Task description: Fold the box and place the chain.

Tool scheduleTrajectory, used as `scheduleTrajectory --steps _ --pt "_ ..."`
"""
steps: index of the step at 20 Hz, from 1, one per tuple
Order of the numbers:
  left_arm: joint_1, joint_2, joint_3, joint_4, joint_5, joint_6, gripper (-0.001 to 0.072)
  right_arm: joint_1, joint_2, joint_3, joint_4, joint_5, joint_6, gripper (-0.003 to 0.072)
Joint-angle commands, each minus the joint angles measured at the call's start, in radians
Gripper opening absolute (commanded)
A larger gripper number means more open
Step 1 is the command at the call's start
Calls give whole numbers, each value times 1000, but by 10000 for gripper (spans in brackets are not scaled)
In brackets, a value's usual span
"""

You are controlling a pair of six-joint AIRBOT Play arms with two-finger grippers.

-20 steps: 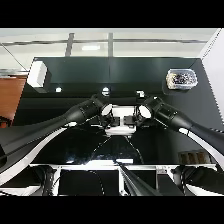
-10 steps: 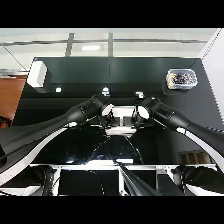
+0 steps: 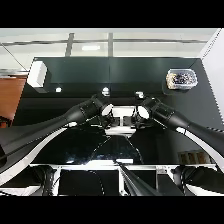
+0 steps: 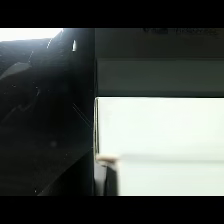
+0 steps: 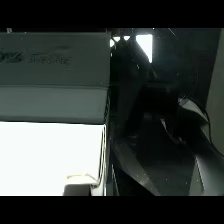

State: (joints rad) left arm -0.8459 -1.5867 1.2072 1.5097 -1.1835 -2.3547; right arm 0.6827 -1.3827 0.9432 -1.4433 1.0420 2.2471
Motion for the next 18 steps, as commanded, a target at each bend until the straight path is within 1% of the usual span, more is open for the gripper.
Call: scheduleTrajectory --steps 1,2,3,9,13,14,15,16,18 --pt "1 0 0 -1 2 1 26 1 0 1 11 -19 -6 136" --pt "1 0 0 -1 2 1 26 1 0 1 17 -23 -11 220" --pt "1 0 0 -1 2 0 26 1 0 1 23 -27 -12 275" --pt "1 0 0 -1 2 1 26 0 -2 0 24 -24 -19 273" --pt "1 0 0 0 4 1 27 0 -22 0 37 17 -19 271" --pt "1 0 0 0 4 1 26 0 -23 0 36 16 -27 161" --pt "1 0 0 0 4 0 26 0 -23 0 37 15 -30 70" --pt "1 0 0 0 3 0 26 0 -23 0 37 12 -30 20" --pt "1 0 0 0 3 1 26 0 -23 0 37 8 -28 20"
